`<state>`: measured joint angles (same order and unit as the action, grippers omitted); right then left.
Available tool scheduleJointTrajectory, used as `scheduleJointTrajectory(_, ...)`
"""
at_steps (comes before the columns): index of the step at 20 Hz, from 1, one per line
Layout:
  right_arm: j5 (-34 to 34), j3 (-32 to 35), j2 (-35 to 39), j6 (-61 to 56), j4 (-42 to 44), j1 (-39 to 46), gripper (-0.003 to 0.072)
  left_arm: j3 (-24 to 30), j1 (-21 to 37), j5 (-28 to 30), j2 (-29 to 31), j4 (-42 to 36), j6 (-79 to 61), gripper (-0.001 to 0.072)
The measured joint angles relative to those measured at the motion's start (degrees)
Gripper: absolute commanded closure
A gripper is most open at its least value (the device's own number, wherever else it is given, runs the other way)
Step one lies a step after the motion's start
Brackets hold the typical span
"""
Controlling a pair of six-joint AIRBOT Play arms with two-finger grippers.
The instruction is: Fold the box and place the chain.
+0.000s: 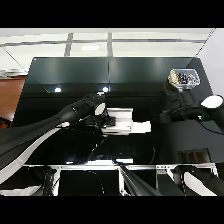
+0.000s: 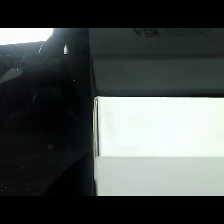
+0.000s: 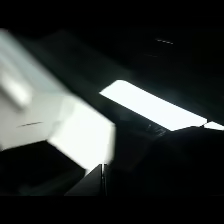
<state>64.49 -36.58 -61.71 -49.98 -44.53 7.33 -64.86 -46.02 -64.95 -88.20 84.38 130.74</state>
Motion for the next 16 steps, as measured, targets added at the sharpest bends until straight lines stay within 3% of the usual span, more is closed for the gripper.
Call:
scheduleJointTrajectory(3, -0.61, 3.61, -1.7, -9.84, -0.74, 5.01, 0.0673, 0.0, 0.07, -0.02, 0.0, 0.15, -0.04, 0.0684)
scheduleJointTrajectory(6, 1.01, 5.51, -6.45, -12.68, 1.22, 2.89, 0.0673, 0.0, 0.09, -0.07, 0.0, 0.17, -0.04, 0.0684)
scheduleJointTrajectory(12, -0.13, 5.68, -14.34, -5.27, 17.33, -6.29, 0.067, 0.0, 0.11, -0.13, 0.0, 0.17, -0.04, 0.0684)
scheduleJointTrajectory(16, 1.88, 3.02, -15.52, -2.89, 19.06, -8.13, 0.0671, 0.0, 0.09, -0.13, 0.0, 0.17, -0.04, 0.0684)
